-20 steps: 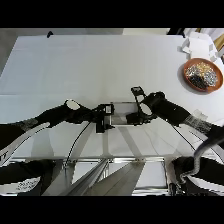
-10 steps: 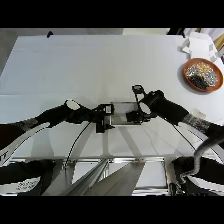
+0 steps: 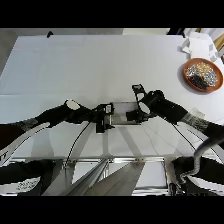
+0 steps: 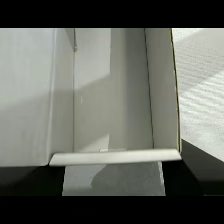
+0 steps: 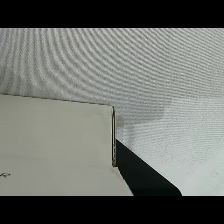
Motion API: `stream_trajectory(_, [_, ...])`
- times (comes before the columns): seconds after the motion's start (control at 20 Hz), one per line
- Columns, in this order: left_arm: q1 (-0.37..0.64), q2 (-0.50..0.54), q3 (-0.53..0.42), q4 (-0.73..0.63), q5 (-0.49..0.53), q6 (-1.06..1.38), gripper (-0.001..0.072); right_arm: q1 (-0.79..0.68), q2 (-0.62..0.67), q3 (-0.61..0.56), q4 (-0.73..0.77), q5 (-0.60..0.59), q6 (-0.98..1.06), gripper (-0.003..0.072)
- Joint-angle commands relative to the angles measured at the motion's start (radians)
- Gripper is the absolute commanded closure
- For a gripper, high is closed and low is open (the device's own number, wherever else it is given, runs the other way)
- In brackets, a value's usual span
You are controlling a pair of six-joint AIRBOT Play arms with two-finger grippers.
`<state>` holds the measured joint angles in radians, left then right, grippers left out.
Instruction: Fold the box and place the chain.
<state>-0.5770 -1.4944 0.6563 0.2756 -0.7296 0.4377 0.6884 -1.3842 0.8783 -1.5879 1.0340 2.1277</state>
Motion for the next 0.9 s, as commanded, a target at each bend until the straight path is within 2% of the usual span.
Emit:
stream_trajectory(0.0, [0.000, 0.001, 0.000, 0.002, 0.000, 0.003, 0.0390, 0.005, -0.001, 0.000, 0.001, -0.002, -0.004, 0.0671])
stream_trajectory(0.1, [0.000, 0.001, 0.000, 0.002, 0.000, 0.003, 0.0390, 0.013, -0.001, 0.000, 0.001, -0.003, -0.004, 0.0662])
stream_trajectory(0.15, [0.000, 0.001, 0.000, 0.002, 0.000, 0.004, 0.0390, 0.017, -0.001, 0.000, 0.001, -0.003, -0.005, 0.0574])
stream_trajectory(0.25, [0.000, 0.001, 0.000, 0.002, 0.000, 0.004, 0.0390, 0.022, -0.001, 0.000, -0.002, -0.002, -0.004, 0.0510])
stream_trajectory(0.85, [0.000, 0.001, 0.000, 0.002, 0.000, 0.003, 0.0390, 0.022, -0.001, -0.034, -0.022, -0.029, 0.023, 0.0509])
